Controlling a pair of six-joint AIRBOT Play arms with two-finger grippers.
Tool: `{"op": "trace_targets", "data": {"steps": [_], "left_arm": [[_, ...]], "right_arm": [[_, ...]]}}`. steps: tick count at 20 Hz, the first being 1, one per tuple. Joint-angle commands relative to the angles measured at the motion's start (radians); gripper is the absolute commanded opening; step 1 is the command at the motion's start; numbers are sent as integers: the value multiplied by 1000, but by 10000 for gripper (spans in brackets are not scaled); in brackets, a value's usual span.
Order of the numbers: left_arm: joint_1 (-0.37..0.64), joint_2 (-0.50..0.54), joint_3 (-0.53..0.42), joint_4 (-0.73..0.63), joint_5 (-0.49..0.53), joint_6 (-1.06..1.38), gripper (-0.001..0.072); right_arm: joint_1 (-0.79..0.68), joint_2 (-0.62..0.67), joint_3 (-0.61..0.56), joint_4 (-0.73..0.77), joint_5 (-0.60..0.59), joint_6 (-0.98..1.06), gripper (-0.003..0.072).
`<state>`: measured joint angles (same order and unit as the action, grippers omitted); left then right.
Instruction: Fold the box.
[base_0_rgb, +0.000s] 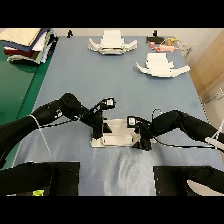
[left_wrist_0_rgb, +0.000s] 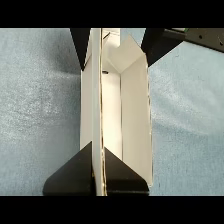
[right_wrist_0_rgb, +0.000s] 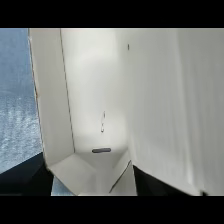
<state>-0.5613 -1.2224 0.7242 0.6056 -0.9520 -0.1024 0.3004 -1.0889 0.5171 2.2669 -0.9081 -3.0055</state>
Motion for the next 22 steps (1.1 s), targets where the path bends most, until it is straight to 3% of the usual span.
{"op": "trace_targets", "data": {"steps": [1, 8, 10, 14, 15, 16, 18, 20, 22], "left_arm": [[0, 0, 0, 0, 0, 0, 15], [0, 0, 0, 1, 0, 0, 15], [0, 0, 0, 0, 0, 0, 15], [0, 0, 0, 0, 0, 0, 15], [0, 0, 0, 0, 0, 0, 15], [0, 0, 0, 0, 0, 0, 15], [0, 0, 0, 0, 0, 0, 15], [0, 0, 0, 0, 0, 0, 14], [0, 0, 0, 0, 0, 0, 15]], "right_arm": [[0, -5, 1, 0, -12, -2, 719], [32, -45, 1, 0, 41, -2, 707], [32, -53, 1, -4, 48, -2, 599], [32, -65, 1, -12, 47, -2, 570], [32, -68, 1, -14, 46, -2, 508], [32, -68, 1, -15, 47, -2, 503], [32, -68, 1, -19, 42, -2, 524], [32, -67, 1, -22, 43, 16, 664], [32, -54, 1, -23, 43, 42, 668]]}}
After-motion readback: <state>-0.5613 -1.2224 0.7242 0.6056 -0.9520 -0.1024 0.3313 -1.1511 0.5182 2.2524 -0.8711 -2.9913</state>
